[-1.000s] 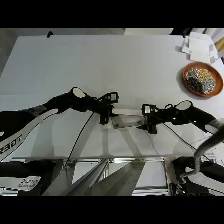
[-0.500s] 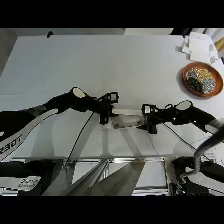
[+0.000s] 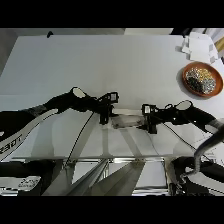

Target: Fold the box and place the chain.

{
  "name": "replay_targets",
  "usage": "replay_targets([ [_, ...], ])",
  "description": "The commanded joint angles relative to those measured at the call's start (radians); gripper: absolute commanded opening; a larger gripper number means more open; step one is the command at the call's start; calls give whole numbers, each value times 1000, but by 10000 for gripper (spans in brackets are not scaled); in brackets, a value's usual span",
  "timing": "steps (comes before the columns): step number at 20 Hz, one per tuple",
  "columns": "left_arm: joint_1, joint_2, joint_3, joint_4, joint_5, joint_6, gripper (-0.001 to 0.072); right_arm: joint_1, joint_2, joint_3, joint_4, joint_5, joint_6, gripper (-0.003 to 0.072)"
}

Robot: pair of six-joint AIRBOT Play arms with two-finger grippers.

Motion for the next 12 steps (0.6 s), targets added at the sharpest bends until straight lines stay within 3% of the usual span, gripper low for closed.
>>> replay_targets([
  [1,0,1,0,0,0,0,11,0,1,0,0,0,0,297],
  [9,0,1,0,2,-19,0,12,0,1,0,0,0,0,297],
  [10,1,2,0,9,-20,0,55,0,1,0,0,0,0,297],
  [12,2,6,0,16,-18,0,373,0,1,0,0,0,0,297],
])
